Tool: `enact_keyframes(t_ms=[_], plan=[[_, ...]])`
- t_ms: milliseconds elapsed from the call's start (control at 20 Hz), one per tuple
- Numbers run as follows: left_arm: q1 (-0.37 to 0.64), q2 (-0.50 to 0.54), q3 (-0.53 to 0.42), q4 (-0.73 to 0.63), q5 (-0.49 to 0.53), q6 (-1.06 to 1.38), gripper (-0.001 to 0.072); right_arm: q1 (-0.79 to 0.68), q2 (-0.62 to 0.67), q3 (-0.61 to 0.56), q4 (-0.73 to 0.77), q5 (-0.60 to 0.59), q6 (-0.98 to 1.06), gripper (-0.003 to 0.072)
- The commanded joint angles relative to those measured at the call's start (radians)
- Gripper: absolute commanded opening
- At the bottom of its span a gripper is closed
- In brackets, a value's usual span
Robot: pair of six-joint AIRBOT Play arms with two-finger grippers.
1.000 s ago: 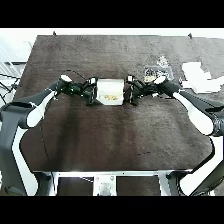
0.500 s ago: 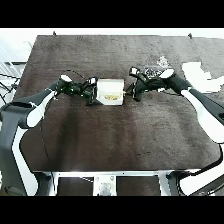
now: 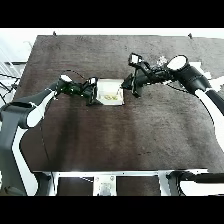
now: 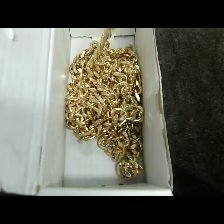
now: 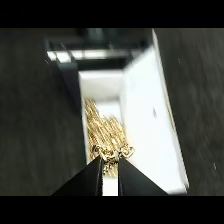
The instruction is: Fold the box and place the chain.
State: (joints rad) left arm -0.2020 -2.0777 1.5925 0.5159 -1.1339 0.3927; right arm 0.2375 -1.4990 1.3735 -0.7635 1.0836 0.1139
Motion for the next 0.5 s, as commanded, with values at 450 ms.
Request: enact_keyframes(t_ms=[450], plan=[[0.000, 0.000, 0.000, 0.000, 0.000, 0.000, 0.0536, 0.085, -0.094, 0.002, 0.004, -0.212, 0.010, 0.0012]])
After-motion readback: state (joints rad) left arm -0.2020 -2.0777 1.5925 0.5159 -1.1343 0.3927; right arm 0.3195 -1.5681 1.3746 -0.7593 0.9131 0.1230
